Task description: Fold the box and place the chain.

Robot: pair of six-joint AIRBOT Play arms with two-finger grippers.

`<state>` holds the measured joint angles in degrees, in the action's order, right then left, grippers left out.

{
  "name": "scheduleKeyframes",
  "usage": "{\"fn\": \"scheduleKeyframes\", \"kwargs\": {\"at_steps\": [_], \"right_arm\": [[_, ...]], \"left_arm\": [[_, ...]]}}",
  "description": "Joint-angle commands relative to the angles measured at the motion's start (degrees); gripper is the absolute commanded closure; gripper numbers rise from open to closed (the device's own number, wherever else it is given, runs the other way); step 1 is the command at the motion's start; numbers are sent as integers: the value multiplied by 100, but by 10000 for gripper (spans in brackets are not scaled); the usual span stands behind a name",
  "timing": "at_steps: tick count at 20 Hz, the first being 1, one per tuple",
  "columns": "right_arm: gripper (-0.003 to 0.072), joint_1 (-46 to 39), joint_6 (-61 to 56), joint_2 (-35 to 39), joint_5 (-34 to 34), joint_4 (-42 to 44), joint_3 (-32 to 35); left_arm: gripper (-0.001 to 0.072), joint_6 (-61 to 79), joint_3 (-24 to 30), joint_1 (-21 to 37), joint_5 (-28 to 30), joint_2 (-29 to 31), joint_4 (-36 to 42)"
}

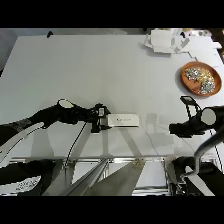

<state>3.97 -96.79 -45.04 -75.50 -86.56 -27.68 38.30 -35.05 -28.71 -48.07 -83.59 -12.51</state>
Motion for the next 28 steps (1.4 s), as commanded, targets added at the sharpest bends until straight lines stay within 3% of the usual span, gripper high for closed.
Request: {"fn": "scheduleKeyframes", "kwargs": {"at_steps": [1, 4, 8, 9, 11, 15, 19, 23, 25, 28], "right_arm": [[668, -4, -4, 2, 0, 2, 2], [668, -4, -4, 2, 0, 2, 2], [668, -4, -4, 2, 0, 2, 2], [668, -4, -4, 2, 0, 2, 2], [668, -4, -4, 2, 0, 2, 2], [668, -4, -4, 2, 0, 2, 2], [668, -4, -4, 2, -2, 2, 0], [668, -4, -4, 2, -2, 2, 2], [668, -4, -4, 2, -4, 4, 0], [668, -4, -4, 2, -9, 2, 0]], "left_arm": [[572, 4, -9, 4, -15, -2, -35], [572, 2, -9, 4, -83, -2, -35], [584, -297, -9, 4, -608, 0, -20], [668, -326, -9, 4, -616, 7, 57], [706, -1001, -9, 57, -612, 199, 157], [706, -2321, -9, 612, -98, 1320, 105], [706, -3239, -9, 1849, 205, 2846, -68], [706, -5333, -7, 3362, 907, 4129, -2041], [706, -7099, -7, 3799, 1172, 4301, -3340], [706, -8476, 52, 4245, 1117, 4207, -4616]]}}
